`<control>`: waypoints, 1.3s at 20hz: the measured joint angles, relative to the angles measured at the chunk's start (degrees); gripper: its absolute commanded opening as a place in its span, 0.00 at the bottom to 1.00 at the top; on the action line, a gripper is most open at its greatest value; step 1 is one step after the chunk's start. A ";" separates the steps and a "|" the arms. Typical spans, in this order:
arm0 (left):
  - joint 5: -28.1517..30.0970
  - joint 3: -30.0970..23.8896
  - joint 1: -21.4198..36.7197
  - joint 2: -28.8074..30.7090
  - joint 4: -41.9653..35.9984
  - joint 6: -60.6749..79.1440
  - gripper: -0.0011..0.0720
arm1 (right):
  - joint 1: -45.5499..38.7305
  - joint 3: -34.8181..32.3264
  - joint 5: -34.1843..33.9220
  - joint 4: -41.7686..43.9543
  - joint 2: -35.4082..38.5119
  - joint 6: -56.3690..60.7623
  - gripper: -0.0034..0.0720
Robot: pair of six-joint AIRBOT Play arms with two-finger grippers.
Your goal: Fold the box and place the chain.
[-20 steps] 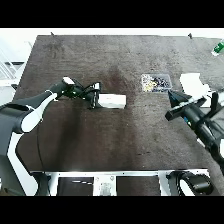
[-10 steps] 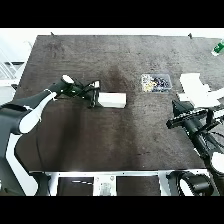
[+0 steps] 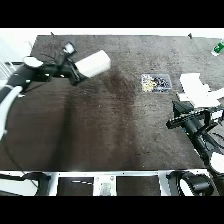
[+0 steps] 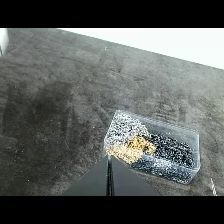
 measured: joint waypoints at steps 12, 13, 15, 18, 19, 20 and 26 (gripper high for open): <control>22.29 -7.02 21.79 0.39 1.14 -18.25 0.03 | 0.00 0.00 -0.02 -0.07 0.00 0.00 0.06; 21.75 -6.12 22.91 -1.01 1.95 -18.86 0.03 | 0.00 0.00 -0.02 -0.07 0.00 0.00 0.06; 20.55 -3.87 24.55 -3.78 4.22 -20.74 0.03 | 0.00 0.00 -0.02 -0.07 0.00 0.02 0.06; 19.06 -0.15 25.70 -7.76 8.61 -24.76 0.03 | 0.00 0.00 -0.02 -0.07 0.00 0.02 0.06; 19.08 0.98 26.01 -8.90 9.97 -25.90 0.03 | 0.00 0.00 -0.02 -0.07 0.00 0.02 0.06; 18.97 2.16 26.25 -10.16 11.41 -27.26 0.03 | 0.00 0.00 -0.02 -0.07 0.00 0.02 0.06; 18.67 6.84 26.67 -16.28 18.45 -33.38 0.03 | 0.00 0.00 -0.02 -0.09 0.00 0.02 0.06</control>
